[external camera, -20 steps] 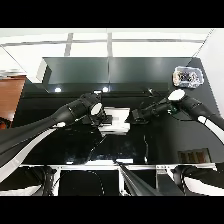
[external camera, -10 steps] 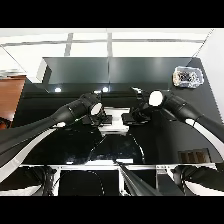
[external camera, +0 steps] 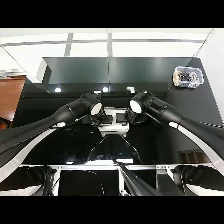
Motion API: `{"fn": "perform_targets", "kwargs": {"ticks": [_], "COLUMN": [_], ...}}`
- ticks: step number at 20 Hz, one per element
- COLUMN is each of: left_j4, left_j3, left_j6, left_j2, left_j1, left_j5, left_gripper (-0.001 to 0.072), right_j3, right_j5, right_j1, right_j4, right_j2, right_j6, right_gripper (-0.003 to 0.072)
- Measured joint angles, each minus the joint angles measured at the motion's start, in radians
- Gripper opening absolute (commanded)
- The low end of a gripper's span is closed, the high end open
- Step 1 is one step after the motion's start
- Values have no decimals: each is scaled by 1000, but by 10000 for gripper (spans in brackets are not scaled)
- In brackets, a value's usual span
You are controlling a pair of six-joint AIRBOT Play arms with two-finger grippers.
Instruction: Fold the box and place the chain.
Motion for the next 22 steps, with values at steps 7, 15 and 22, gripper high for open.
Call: {"fn": "perform_targets", "kwargs": {"ticks": [7, 15, 22], "left_j4": [-3, 2, 1], "left_j3": [0, 0, 0], "left_j6": [-3, 2, 0], "left_j2": [0, 0, 0], "left_j1": [0, 0, 0], "left_j5": [-2, -1, -2], "left_gripper": [23, 22, 23], "right_j3": [15, 16, 16], "right_j5": [26, 28, 28], "right_j1": [22, 24, 24], "right_j4": [-33, -21, -14], "right_j2": [-39, -46, -56], "right_j6": [87, 97, 101], "right_gripper": [10, 202, 18]}}
